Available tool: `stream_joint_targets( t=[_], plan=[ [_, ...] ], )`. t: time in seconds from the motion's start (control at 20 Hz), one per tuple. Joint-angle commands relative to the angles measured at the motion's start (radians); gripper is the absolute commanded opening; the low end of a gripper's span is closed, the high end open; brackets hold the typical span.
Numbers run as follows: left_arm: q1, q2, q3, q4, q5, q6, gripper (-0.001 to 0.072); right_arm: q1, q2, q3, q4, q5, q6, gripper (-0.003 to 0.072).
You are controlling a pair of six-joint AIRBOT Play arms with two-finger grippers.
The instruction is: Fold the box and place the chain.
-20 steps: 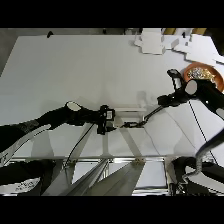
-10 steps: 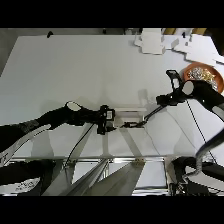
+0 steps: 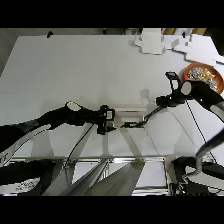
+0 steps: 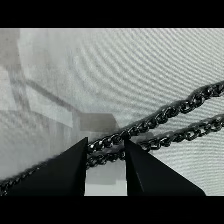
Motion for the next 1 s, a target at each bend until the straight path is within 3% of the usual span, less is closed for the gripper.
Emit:
stream_joint_targets(
  t=[0.0, 0.1, 0.15, 0.2, 0.7, 0.95],
  plan=[
    [0.000, 0.001, 0.001, 0.000, 0.000, 0.000, 0.0214, -0.001, -0.026, -0.002, 0.001, 0.001, 0.000, 0.0213],
    [0.000, 0.001, 0.001, 0.000, 0.000, 0.000, 0.0214, -0.001, -0.025, -0.002, 0.001, 0.010, 0.000, 0.0147],
    [0.000, 0.001, 0.001, 0.001, 0.000, 0.000, 0.0214, -0.001, -0.024, -0.002, 0.000, 0.018, -0.006, 0.0052],
    [0.000, 0.001, 0.001, 0.000, 0.000, 0.000, 0.0214, -0.001, -0.019, -0.002, 0.000, 0.026, -0.014, 0.0019],
    [0.000, 0.001, 0.001, 0.000, 0.000, 0.000, 0.0214, 0.003, 0.163, -0.002, 0.000, 0.039, -0.039, 0.0019],
    [0.000, 0.001, 0.001, 0.000, -0.001, 0.000, 0.0214, 0.053, 0.300, -0.002, 0.002, 0.124, -0.087, 0.0019]
  ],
)
